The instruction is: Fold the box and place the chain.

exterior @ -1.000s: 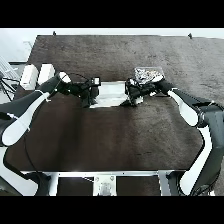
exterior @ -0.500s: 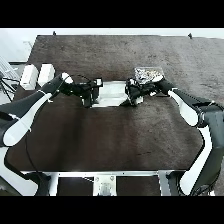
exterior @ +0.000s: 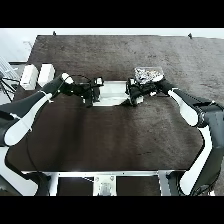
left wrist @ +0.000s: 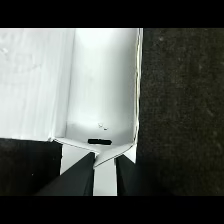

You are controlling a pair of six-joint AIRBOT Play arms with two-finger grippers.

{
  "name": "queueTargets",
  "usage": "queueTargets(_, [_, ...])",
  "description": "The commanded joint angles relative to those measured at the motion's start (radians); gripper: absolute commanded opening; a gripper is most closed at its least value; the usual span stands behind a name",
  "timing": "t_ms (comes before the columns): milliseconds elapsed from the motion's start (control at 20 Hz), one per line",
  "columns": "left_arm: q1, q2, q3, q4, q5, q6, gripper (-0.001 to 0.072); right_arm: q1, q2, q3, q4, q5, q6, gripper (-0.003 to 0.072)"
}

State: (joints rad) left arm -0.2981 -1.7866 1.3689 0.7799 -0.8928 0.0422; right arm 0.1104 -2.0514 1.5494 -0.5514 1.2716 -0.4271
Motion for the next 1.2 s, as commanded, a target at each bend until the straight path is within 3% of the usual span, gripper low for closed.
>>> queueTargets(0, [-0.006, -0.026, 0.0, -0.029, -0.006, 0.023, 0.0151, 0.001, 0.0, 0.0, 0.0, 0.005, 0.0, 0.0518])
queueTargets(300, [-0.008, -0.032, 0.003, -0.06, 0.006, 0.046, 0.0152, 0.001, 0.0, 0.0, 0.0, 0.005, 0.0, 0.0518])
queueTargets(350, [-0.009, -0.032, 0.003, -0.068, -0.002, 0.05, 0.0178, 0.001, 0.0, 0.0, 0.0, 0.005, 0.0, 0.0518])
queueTargets(400, [-0.008, -0.032, 0.003, -0.086, -0.016, 0.067, 0.0337, 0.001, 0.0, 0.0, 0.0, 0.005, 0.0, 0.0518])
queueTargets(450, [-0.009, -0.032, 0.003, -0.11, -0.017, 0.072, 0.0375, 0.001, 0.0, 0.0, 0.0, 0.005, 0.0, 0.0518])
queueTargets(800, [-0.009, -0.034, 0.003, -0.137, -0.019, 0.09, 0.0382, 0.001, 0.0, 0.0, 0.0, 0.004, 0.0, 0.0518])
queueTargets(850, [-0.009, -0.035, 0.003, -0.138, -0.019, 0.09, 0.0549, 0.001, 0.0, 0.0, 0.0, 0.005, 0.0, 0.0518])
queueTargets(900, [-0.008, -0.035, 0.003, -0.138, -0.019, 0.089, 0.0579, 0.001, 0.0, 0.0, 0.0, 0.005, -0.001, 0.0518])
queueTargets(1150, [-0.009, -0.035, 0.003, -0.172, -0.023, 0.09, 0.0572, 0.001, 0.0, 0.0, 0.0, 0.005, 0.0, 0.0518])
